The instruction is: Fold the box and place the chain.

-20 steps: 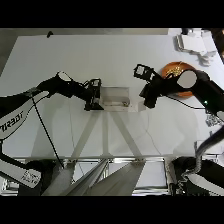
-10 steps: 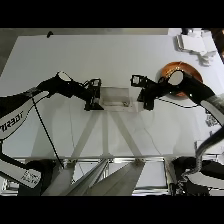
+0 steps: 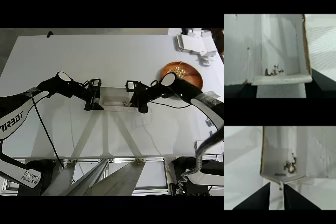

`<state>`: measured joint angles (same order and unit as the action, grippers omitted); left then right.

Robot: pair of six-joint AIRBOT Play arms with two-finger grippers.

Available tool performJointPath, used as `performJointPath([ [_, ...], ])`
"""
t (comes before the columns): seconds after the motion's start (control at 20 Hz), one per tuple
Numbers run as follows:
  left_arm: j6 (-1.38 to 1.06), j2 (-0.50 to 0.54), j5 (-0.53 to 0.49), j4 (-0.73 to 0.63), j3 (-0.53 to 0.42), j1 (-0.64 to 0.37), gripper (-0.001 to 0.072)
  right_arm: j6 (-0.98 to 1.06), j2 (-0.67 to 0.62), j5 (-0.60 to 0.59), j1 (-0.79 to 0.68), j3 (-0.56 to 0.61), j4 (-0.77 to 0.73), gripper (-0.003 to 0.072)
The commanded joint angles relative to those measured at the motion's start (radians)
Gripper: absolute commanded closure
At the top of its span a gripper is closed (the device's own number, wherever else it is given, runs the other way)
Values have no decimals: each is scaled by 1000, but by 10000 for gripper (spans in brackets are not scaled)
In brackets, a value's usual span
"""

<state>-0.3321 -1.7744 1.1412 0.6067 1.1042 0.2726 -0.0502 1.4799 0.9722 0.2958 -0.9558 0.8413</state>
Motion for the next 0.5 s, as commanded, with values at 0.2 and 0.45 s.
performJointPath([
  [0.2,0,1,0,0,1,-1,498,-11,5,-36,33,0,-140,508],
  [0.45,0,1,0,0,1,-1,498,-5,5,-44,33,0,-137,349],
])
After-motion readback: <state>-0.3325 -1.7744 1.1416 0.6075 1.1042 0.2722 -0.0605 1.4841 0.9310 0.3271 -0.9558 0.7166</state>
